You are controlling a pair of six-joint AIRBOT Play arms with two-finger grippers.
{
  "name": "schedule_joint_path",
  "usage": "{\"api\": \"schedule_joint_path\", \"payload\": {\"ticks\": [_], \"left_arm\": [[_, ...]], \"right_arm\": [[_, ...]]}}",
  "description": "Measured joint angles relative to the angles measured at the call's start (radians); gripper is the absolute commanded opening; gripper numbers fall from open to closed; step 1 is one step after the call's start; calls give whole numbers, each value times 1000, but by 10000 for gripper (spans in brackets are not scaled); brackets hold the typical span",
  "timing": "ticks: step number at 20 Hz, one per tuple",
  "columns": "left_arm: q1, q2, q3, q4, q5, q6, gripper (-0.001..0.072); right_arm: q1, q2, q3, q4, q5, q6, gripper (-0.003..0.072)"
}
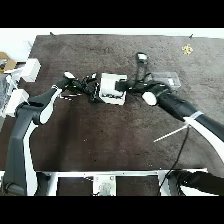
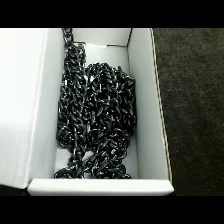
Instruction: Fold the box and place the chain.
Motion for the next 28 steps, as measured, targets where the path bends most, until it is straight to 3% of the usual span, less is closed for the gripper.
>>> {"api": "schedule_joint_path", "payload": {"ticks": [3,7,12,13,14,15,17,28], "left_arm": [[0,0,0,0,0,0,407],[0,0,0,0,0,0,408],[0,0,0,0,0,0,408],[0,0,0,0,0,0,407],[0,0,0,0,0,0,407],[0,0,0,0,0,0,408],[0,0,0,0,0,0,408],[0,0,0,-1,0,0,408]], "right_arm": [[-140,35,-83,-22,34,19,337],[-315,-43,-151,41,-88,47,337],[-383,-226,-80,148,-225,58,336],[-386,-265,-53,171,-236,60,269],[-389,-299,-28,188,-247,60,89],[-391,-328,-5,204,-255,60,7],[-386,-352,24,223,-264,59,6],[-110,27,41,194,-195,-111,6]]}}
